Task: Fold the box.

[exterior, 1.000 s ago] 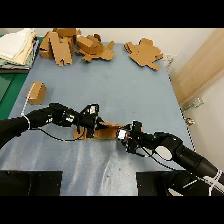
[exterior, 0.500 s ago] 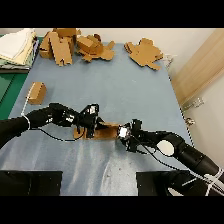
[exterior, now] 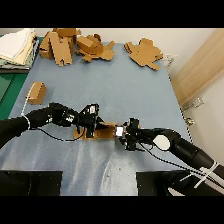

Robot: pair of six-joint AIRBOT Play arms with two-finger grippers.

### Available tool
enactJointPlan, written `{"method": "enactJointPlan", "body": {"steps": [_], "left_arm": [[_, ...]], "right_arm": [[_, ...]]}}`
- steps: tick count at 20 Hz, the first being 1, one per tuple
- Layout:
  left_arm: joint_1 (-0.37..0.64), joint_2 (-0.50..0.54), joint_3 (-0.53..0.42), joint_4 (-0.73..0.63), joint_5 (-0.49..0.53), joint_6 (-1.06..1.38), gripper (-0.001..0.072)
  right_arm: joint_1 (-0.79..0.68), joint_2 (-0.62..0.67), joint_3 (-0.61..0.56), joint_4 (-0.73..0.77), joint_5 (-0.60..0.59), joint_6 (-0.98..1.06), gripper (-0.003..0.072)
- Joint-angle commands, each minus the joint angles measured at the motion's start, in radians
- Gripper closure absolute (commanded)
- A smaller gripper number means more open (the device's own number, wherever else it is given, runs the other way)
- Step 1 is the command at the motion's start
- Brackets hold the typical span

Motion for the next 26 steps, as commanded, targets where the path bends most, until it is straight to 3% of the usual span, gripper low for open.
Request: {"method": "enactJointPlan", "body": {"steps": [1, 18, 23, 26], "left_arm": [[0.0, -0.001, 0.0, 0.0, 0.0, -0.003, 0.0696], [0.0, -0.001, 0.0, -0.001, -0.001, -0.006, 0.0696], [0.0, -0.001, 0.0, -0.001, -0.001, -0.006, 0.0695], [0.0, -0.001, 0.0, -0.001, -0.001, -0.006, 0.0696]], "right_arm": [[0.001, -0.005, 0.015, 0.006, 0.061, -0.009, 0.0157], [0.001, -0.004, 0.019, 0.002, 0.011, 0.039, 0.0157], [0.001, -0.003, 0.019, 0.002, 0.101, 0.082, 0.0157], [0.001, 0.024, 0.019, -0.055, 0.097, 0.156, 0.0157]]}}
